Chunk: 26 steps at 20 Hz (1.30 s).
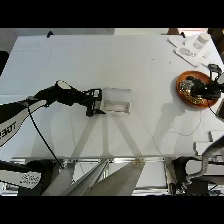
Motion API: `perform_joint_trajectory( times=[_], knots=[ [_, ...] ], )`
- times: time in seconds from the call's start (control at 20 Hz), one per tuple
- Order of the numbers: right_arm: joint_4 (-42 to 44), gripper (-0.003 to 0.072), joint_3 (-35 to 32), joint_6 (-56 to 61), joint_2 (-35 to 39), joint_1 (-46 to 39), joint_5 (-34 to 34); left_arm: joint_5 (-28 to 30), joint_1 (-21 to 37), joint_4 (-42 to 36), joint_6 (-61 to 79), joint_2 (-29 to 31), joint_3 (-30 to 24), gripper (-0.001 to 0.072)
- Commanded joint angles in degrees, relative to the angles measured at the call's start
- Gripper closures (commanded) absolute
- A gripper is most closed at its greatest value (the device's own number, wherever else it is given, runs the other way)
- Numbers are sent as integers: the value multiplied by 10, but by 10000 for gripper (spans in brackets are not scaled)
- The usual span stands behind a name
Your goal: Fold the box and place the chain.
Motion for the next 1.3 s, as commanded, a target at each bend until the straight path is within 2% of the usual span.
perform_joint_trajectory(
  times=[0.0,0.1,0.15,0.35,0.85,1.1,1.25],
  knots=[
    [3,437,-1,-1,-11,-2,24,0,0,0,0,0,0,453],
    [3,660,-1,-3,-11,-2,44,0,0,0,0,0,0,453],
    [3,674,0,-4,-10,-2,54,0,0,0,0,0,0,453],
    [4,675,0,-55,21,3,94,0,0,0,0,0,0,453],
    [7,678,-1,-108,210,50,104,-2,0,0,0,0,0,453],
    [9,679,-1,-118,252,113,142,-2,0,0,0,0,0,453],
    [42,679,-1,-118,271,169,156,-2,0,0,0,0,0,453]
  ],
)
